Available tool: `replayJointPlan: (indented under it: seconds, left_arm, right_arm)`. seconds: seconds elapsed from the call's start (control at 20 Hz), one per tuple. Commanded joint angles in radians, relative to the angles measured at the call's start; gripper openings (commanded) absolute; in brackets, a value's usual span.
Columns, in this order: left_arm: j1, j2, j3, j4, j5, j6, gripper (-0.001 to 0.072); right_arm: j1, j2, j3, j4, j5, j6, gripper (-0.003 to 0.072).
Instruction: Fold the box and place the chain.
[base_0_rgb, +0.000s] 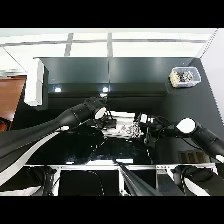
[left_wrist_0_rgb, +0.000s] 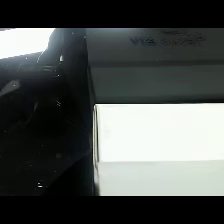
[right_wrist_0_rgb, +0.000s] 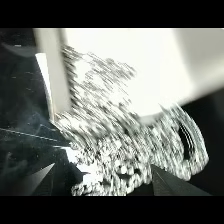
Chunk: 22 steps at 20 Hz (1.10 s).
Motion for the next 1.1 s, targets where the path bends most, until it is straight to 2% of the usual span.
replayJointPlan:
  seconds: [0.0,0.2,0.45,0.5,0.6,0.65,0.8,0.85,1.05]
  left_arm:
    - [0.001,0.0,0.0,0.0,0.003,0.0,0.0031]
    - [0.0,0.0,0.0,0.0,0.003,0.0,0.0031]
    - [0.0,0.0,0.0,0.0,0.003,0.0,0.0031]
    - [0.001,0.0,0.0,0.0,0.003,0.0,0.0031]
    - [0.0,0.0,0.0,0.0,0.003,0.0,0.0031]
    - [0.001,0.0,0.0,0.0,0.003,0.0,0.0031]
    - [0.0,0.0,0.0,0.0,0.003,0.0,0.0031]
    - [0.001,0.0,0.0,0.0,0.003,0.0,0.0031]
    - [0.001,0.0,0.0,0.0,0.003,0.0,0.0031]
  right_arm:
    - [0.018,-0.067,-0.007,0.122,-0.065,-0.284,0.07]
    - [0.018,-0.094,-0.007,0.148,-0.125,-0.304,0.07]
    - [0.018,-0.145,-0.007,0.187,-0.13,-0.304,0.0699]
    - [0.018,-0.145,-0.007,0.187,-0.141,-0.303,0.0651]
    - [0.017,-0.145,-0.007,0.185,-0.165,-0.295,0.0221]
    - [0.017,-0.145,-0.006,0.184,-0.168,-0.291,0.0072]
    - [0.01,-0.135,-0.006,0.169,-0.176,-0.163,0.0054]
    - [0.003,-0.124,-0.006,0.153,-0.175,-0.119,0.0016]
    - [-0.043,-0.014,-0.003,0.045,-0.163,0.119,0.0015]
